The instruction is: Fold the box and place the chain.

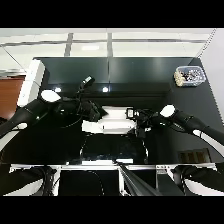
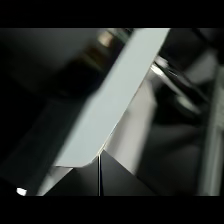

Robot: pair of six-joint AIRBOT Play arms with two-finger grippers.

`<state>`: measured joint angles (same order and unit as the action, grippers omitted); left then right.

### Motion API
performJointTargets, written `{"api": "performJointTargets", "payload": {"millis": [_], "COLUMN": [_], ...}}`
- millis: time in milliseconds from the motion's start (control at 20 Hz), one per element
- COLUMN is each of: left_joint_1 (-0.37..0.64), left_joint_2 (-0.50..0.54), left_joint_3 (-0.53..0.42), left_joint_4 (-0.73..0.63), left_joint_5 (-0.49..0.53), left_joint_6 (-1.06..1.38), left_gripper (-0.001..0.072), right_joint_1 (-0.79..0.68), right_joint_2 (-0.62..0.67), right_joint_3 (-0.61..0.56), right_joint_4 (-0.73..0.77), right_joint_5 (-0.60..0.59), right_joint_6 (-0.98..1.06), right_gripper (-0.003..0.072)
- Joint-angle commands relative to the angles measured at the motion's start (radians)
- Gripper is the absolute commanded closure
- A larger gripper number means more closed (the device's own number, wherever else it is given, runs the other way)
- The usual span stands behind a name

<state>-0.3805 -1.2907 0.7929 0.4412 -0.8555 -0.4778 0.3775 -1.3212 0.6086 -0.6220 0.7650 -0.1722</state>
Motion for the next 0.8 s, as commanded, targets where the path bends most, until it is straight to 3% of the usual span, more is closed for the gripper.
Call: {"api": "performJointTargets", "payload": {"millis": [0, 250, 450, 600, 750], "left_joint_1": [-0.011, -0.019, -0.016, 0.015, 0.066], "left_joint_2": [-0.066, -0.169, -0.191, -0.13, 0.01], "left_joint_3": [-0.002, -0.003, 0.005, 0.061, 0.064], "left_joint_4": [0.057, 0.053, 0.058, 0.149, 0.169], "left_joint_5": [0.194, 0.016, 0.039, 0.037, 0.038], "left_joint_6": [0.047, 0.047, 0.048, 0.047, 0.047], "left_gripper": [0.0684, 0.0684, 0.0685, 0.0686, 0.0686], "right_joint_1": [0.0, 0.0, 0.0, 0.0, 0.0], "right_joint_2": [0.0, 0.0, 0.0, -0.001, 0.0], "right_joint_3": [0.001, 0.001, 0.001, 0.001, 0.001], "right_joint_4": [0.0, 0.0, 0.0, 0.0, 0.0], "right_joint_5": [0.0, 0.0, 0.0, 0.0, 0.0], "right_joint_6": [0.0, 0.0, 0.0, 0.0, 0.0], "right_gripper": [0.0557, 0.0556, 0.0557, 0.0557, 0.0557]}}
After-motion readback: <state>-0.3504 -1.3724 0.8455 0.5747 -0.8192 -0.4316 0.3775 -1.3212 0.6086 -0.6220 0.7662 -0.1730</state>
